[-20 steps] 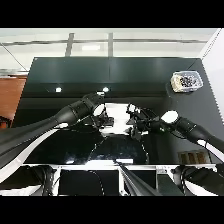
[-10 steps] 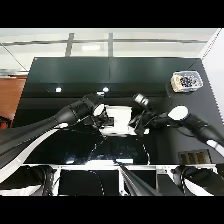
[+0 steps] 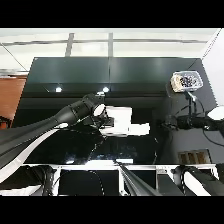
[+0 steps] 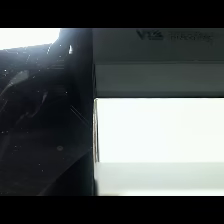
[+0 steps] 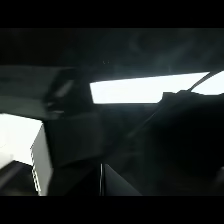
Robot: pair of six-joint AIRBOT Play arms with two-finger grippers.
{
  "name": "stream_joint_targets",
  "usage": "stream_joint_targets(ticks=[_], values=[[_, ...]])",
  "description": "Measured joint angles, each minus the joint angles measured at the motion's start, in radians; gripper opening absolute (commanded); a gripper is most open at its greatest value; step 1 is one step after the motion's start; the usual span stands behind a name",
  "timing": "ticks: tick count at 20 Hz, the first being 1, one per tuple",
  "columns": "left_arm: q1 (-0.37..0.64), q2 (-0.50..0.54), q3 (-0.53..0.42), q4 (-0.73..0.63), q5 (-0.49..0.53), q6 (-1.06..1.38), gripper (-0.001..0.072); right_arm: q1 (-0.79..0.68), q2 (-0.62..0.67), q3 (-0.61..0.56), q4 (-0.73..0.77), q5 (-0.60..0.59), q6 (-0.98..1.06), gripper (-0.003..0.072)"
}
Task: Fold the box and place the chain.
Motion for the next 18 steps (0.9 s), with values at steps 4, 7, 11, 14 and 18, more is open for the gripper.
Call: stream_joint_targets(ticks=[4,7,11,14,18], values=[[0.000,0.000,0.000,0.000,0.003,0.000,0.0027,0.100,-0.122,-0.067,0.219,-0.032,-0.060,0.0018],[0.000,0.000,0.000,0.000,0.009,0.000,0.0026,0.195,-0.197,-0.077,0.343,-0.071,-0.118,0.0018],[0.000,0.000,0.000,0.000,0.015,-0.002,0.0027,0.248,-0.238,-0.046,0.413,-0.067,-0.167,0.0068],[0.000,0.000,0.000,0.000,0.016,-0.002,0.0027,0.259,-0.247,0.001,0.430,-0.021,-0.185,0.0672],[0.000,0.000,0.000,0.001,0.016,-0.002,0.0027,0.269,-0.251,0.057,0.446,0.042,-0.195,0.0666]])
